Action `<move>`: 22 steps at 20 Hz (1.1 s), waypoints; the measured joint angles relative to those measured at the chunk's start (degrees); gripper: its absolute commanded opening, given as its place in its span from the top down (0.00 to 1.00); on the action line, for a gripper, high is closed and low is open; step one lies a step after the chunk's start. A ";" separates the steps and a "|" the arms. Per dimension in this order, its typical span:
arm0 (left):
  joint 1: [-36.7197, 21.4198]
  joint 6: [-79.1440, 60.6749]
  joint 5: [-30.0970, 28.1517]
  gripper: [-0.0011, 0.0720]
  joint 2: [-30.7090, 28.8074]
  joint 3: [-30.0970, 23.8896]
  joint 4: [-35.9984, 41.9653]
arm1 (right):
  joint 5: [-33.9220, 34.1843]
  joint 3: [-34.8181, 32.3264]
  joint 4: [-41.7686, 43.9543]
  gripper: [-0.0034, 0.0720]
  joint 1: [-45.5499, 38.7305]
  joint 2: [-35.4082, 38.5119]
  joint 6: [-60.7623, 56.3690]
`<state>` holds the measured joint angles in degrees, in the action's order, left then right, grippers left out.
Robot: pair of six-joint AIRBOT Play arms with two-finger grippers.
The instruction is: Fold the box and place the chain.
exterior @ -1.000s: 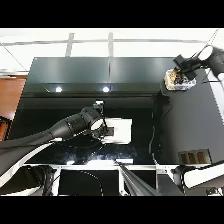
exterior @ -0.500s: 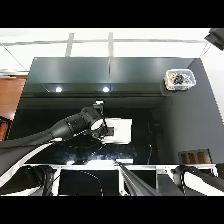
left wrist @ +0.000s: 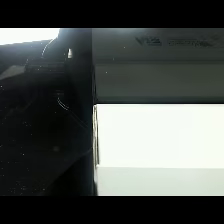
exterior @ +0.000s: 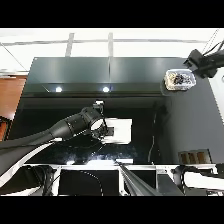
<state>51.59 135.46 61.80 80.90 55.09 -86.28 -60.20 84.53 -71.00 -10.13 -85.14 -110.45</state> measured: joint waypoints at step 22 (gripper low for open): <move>0.00 0.00 0.04 0.94 0.00 0.00 0.00 | 15.12 2.29 7.02 0.94 1.05 -20.74 -22.88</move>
<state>51.59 135.46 61.84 80.90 55.09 -86.28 -45.08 86.83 -63.99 -9.08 -105.89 -133.34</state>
